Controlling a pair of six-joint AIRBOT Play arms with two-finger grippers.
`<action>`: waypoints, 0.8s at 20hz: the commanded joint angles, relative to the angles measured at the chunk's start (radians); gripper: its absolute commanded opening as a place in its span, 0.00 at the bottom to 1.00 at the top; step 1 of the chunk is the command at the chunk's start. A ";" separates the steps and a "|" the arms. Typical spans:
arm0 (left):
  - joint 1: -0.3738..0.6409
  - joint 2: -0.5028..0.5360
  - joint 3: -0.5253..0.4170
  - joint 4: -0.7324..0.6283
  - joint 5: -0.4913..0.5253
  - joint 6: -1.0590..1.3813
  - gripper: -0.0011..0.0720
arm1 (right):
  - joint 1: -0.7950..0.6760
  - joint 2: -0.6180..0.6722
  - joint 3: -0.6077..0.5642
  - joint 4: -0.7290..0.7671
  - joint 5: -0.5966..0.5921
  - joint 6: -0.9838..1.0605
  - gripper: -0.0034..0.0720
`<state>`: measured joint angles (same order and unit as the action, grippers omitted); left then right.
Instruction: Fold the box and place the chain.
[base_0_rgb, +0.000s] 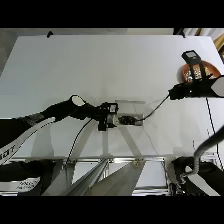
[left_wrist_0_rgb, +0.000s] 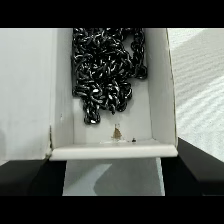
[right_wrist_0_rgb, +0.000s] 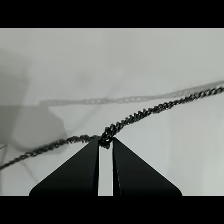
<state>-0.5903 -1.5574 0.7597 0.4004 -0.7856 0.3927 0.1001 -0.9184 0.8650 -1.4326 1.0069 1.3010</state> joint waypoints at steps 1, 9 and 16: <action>0.001 0.000 0.001 0.000 0.000 0.000 0.36 | 0.121 0.142 0.001 0.005 0.006 -0.001 0.06; 0.001 0.000 0.001 0.000 0.000 0.000 0.36 | 0.298 0.362 0.002 0.004 -0.030 -0.002 0.06; 0.001 0.000 0.001 0.000 0.000 0.000 0.36 | 0.366 0.490 0.002 0.053 -0.136 -0.006 0.06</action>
<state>-0.5903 -1.5574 0.7597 0.4000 -0.7856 0.3927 0.4362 -0.4717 0.8661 -1.4143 0.9302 1.2976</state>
